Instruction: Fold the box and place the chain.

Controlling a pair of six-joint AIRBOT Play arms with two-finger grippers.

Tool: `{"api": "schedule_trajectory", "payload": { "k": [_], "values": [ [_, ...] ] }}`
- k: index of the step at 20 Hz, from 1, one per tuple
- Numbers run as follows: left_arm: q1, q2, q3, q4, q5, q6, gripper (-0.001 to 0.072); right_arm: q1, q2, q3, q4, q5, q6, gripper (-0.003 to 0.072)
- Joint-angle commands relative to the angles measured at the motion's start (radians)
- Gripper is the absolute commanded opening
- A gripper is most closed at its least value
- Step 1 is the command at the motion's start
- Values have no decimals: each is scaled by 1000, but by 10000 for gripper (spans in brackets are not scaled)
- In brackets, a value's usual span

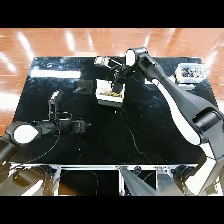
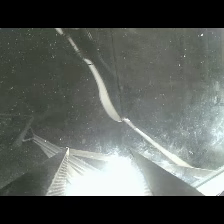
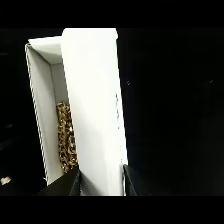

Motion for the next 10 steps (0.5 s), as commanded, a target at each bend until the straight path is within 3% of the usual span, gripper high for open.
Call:
{"api": "schedule_trajectory", "payload": {
  "k": [1, 3, 10],
  "values": [
    [0, 0, 1, 1, 2, 3, 489, 7, 0, 1, 4, 151, 39, 310],
    [0, 0, 1, 1, 2, 3, 490, 16, 2, 1, 23, 234, 56, 309],
    [0, 0, 1, 1, 1, 3, 489, 53, 14, 1, 71, 276, 47, 313]
  ]
}}
